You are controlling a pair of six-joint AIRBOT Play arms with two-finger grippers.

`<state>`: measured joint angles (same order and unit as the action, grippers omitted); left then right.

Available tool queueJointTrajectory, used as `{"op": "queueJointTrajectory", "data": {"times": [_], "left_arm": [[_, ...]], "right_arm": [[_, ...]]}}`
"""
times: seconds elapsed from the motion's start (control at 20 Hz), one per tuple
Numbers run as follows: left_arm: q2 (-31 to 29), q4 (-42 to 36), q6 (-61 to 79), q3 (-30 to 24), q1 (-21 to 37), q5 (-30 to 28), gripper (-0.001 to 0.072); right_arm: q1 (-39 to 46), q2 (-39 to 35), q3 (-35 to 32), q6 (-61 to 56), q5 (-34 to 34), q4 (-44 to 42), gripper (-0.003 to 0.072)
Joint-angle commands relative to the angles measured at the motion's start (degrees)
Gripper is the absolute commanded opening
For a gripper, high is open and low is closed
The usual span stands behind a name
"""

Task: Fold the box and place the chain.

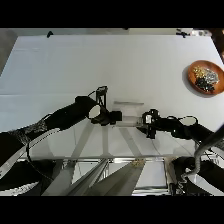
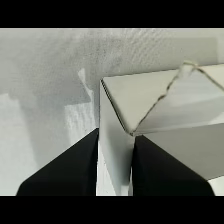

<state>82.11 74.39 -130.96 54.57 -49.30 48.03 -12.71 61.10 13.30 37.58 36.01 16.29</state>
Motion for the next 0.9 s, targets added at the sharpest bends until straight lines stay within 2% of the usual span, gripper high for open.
{"op": "queueJointTrajectory", "data": {"times": [0.0,0.45,0.5,0.55,0.7,0.85], "left_arm": [[0.24,3.08,-1.79,0.02,-1.16,-0.24,0.0206],[3.43,3.04,-1.95,0.02,-3.37,-1.66,0.0212],[3.43,3.04,-1.95,0.02,-3.37,-2.25,0.0189],[3.43,3.04,-1.88,0.02,-3.37,-2.73,0.0121],[3.65,3.02,-1.68,0.02,-3.37,-3.02,0.0012],[3.85,2.62,-1.7,0.02,-3.63,-3.1,0.0008]], "right_arm": [[-0.02,-0.02,-0.02,-0.04,0.02,-0.02,0.0403],[-0.02,-0.02,-0.02,-0.04,0.02,-0.02,0.0403],[-0.02,-0.02,-0.02,-0.02,0.02,-0.02,0.0403],[-0.02,-0.02,-0.02,-0.04,0.02,-0.02,0.0403],[-0.02,-0.02,-0.02,-0.02,0.02,0.0,0.0403],[-0.02,-0.02,-0.02,-0.04,0.02,-0.02,0.0403]]}}
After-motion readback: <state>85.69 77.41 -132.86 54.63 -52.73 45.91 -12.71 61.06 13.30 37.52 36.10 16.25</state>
